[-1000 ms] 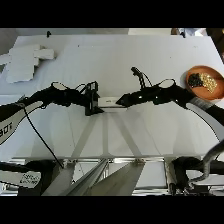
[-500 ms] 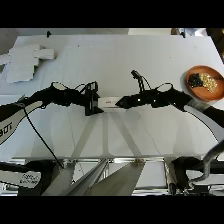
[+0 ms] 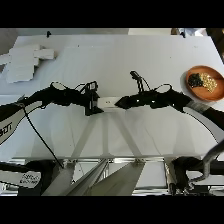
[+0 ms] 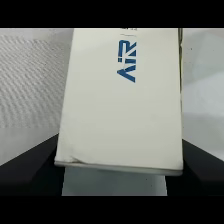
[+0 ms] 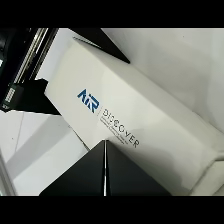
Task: Fold the box and place the chain.
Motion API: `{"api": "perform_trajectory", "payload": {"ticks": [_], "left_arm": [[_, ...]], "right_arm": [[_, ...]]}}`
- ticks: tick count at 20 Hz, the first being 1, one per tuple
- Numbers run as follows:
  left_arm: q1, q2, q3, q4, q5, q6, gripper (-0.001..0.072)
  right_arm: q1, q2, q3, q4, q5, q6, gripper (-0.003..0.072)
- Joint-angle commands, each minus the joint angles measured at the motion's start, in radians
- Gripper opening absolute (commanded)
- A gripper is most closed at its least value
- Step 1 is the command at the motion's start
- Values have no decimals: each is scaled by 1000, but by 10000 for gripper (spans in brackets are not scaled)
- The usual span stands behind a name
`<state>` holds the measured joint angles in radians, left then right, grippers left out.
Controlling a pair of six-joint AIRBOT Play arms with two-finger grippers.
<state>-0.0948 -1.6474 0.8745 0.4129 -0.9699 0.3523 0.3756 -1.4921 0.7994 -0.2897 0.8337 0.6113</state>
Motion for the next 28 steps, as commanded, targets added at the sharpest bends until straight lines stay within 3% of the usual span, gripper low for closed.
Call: {"api": "perform_trajectory", "payload": {"ticks": [1,6,8,13,16,18,21,28], "left_arm": [[0,1,0,3,2,5,566],[0,1,0,3,1,5,566],[0,1,0,3,1,6,566],[0,1,0,3,1,5,566],[0,1,0,3,1,5,566],[0,1,0,3,1,6,566],[0,1,0,3,1,5,566],[0,1,0,3,1,6,566]], "right_arm": [[-3,89,3,39,0,-77,18],[-68,304,5,31,-56,-101,18],[-111,395,5,-48,-96,-82,18],[-242,562,16,-639,-236,400,17],[-301,571,41,-1045,-174,760,17],[-314,571,41,-1194,-95,865,17],[-314,571,41,-1232,-10,872,18],[-314,571,41,-1224,-11,873,18]]}}
